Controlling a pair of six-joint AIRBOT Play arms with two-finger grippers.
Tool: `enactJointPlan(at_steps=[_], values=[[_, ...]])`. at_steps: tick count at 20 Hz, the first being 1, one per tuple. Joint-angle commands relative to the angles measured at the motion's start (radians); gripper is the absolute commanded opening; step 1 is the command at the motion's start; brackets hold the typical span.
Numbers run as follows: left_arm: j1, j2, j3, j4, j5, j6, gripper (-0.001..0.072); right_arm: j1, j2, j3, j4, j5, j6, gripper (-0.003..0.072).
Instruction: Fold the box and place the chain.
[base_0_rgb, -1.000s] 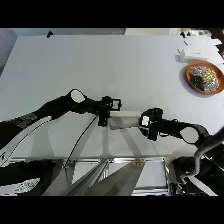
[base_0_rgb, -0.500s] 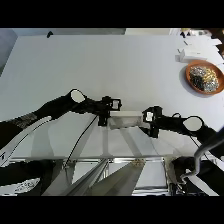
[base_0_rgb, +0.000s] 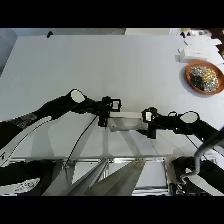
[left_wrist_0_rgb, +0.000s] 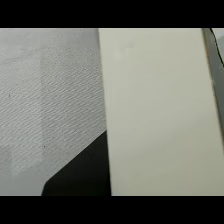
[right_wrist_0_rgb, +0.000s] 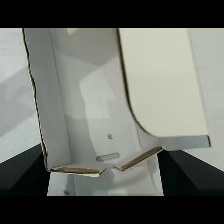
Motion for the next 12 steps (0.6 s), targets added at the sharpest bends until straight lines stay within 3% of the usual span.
enactJointPlan(at_steps=[1, 6, 8, 12], values=[[0.000, 0.000, 0.000, 0.000, 0.004, -0.001, 0.0011, -0.001, -0.045, 0.000, 0.025, 0.021, -0.057, 0.0650], [0.000, 0.000, 0.000, 0.000, 0.004, -0.001, 0.0011, -0.001, -0.071, 0.000, 0.047, 0.007, -0.087, 0.0627], [0.000, 0.000, 0.000, 0.000, 0.004, -0.001, 0.0011, -0.001, -0.075, 0.000, 0.048, 0.001, -0.110, 0.0512], [0.000, 0.000, 0.000, 0.000, 0.004, -0.001, 0.0011, -0.001, -0.118, 0.006, 0.065, 0.000, -0.132, 0.0512]])
